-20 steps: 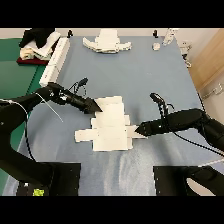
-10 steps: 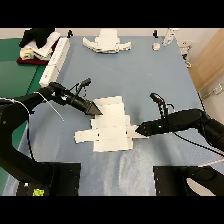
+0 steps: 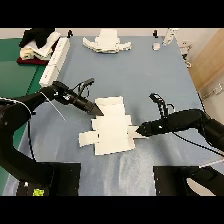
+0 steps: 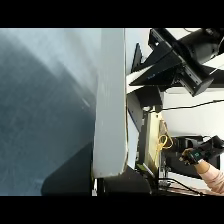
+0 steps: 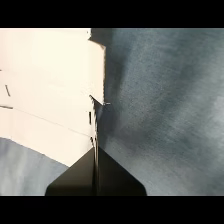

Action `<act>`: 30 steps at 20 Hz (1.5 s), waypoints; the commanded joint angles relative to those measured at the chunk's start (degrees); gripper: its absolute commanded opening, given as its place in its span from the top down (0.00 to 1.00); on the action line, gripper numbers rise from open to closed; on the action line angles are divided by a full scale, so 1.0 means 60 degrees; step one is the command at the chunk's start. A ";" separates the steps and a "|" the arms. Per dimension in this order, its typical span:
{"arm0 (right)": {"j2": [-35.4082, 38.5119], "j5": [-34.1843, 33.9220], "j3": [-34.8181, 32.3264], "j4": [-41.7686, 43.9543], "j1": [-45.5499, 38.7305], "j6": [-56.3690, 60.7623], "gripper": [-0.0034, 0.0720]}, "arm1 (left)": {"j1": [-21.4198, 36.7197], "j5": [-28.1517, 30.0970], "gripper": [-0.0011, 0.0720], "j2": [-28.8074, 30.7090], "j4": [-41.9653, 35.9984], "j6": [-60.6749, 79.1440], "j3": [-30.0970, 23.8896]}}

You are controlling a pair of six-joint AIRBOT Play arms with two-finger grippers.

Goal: Fold the box.

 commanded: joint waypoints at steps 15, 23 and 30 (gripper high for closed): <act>0.0000 0.0750 0.0087 -0.5129 0.0000 0.4018 0.64 | -0.0477 0.0299 0.98 0.0783 0.0051 0.3126 -0.0069; 0.0004 0.0393 0.1253 -0.7162 -0.0477 0.8757 0.17 | -0.2044 0.3945 0.98 0.4076 -0.0397 0.6164 -0.2484; 0.0000 0.0481 0.1370 -0.7165 -0.0484 0.8958 0.17 | -0.3894 0.7519 0.98 0.6976 -0.2065 0.9103 -0.5111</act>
